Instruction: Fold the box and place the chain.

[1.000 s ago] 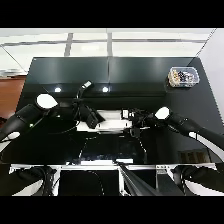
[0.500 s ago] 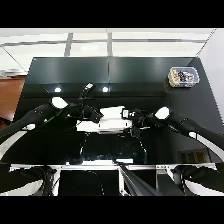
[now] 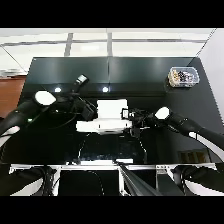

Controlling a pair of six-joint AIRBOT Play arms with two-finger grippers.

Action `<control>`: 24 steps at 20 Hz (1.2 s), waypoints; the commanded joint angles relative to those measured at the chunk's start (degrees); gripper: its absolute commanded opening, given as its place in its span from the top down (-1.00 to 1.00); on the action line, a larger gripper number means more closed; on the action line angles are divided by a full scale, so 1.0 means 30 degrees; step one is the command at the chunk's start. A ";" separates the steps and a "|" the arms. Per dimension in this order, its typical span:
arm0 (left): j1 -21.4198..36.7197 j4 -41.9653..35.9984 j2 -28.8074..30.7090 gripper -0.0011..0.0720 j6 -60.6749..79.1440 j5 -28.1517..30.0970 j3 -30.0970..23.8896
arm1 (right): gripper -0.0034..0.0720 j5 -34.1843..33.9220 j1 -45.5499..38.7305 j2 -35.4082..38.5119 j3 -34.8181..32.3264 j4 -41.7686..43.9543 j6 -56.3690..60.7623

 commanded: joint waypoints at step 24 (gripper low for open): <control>-0.1231 0.2353 -0.1158 -0.91 1.4681 -0.0248 -0.2419 | 0.76 -0.0007 0.0007 -0.0007 0.0007 0.0007 -0.0007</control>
